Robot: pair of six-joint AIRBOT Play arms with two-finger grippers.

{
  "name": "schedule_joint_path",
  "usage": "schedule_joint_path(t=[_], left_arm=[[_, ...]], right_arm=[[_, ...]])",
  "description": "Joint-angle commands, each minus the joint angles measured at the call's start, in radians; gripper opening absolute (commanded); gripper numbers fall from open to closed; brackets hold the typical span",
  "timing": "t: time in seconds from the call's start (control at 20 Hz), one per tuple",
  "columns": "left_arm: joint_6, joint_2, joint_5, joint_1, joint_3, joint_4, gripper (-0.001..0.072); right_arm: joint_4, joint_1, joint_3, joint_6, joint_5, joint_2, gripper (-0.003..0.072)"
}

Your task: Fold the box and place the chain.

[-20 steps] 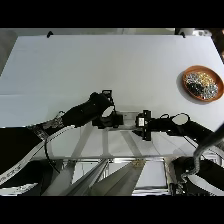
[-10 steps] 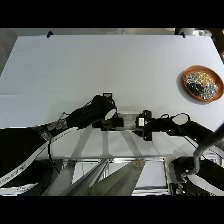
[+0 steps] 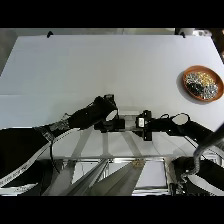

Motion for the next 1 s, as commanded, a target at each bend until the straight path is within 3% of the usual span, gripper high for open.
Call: schedule_joint_path(t=[0.0, 0.2, 0.3, 0.35, 0.7, 0.75, 0.85, 0.95], left_arm=[[0.0, 0.001, -0.013, 0.0, 0.0, 0.014, 0.0303], [-0.001, 0.001, -0.013, 0.0, 0.0, 0.013, 0.0254], [0.002, 0.001, -0.013, 0.0, 0.0, 0.013, 0.0014], [0.002, 0.001, -0.014, 0.0, 0.0, 0.013, 0.0007], [0.003, 0.006, -0.031, 0.003, 0.001, 0.01, 0.0028], [0.003, 0.011, -0.046, 0.006, 0.001, 0.013, 0.0057], [0.004, 0.023, -0.067, 0.018, 0.001, 0.014, 0.0202], [0.003, 0.033, -0.069, 0.029, 0.001, 0.014, 0.0231]], right_arm=[[0.001, 0.0, 0.0, 0.003, -0.001, 0.001, 0.0435], [0.001, 0.0, 0.0, 0.003, 0.0, 0.001, 0.0435], [0.001, 0.0, 0.0, 0.003, 0.0, 0.001, 0.0435], [0.001, 0.0, 0.0, 0.003, 0.0, 0.001, 0.0435], [0.001, 0.0, 0.0, 0.003, 0.0, 0.001, 0.0435], [0.001, 0.0, 0.0, 0.003, 0.0, 0.001, 0.0435], [0.001, 0.0, 0.0, 0.003, 0.0, 0.001, 0.0435], [0.001, 0.0, 0.0, 0.003, 0.0, 0.001, 0.0435]])
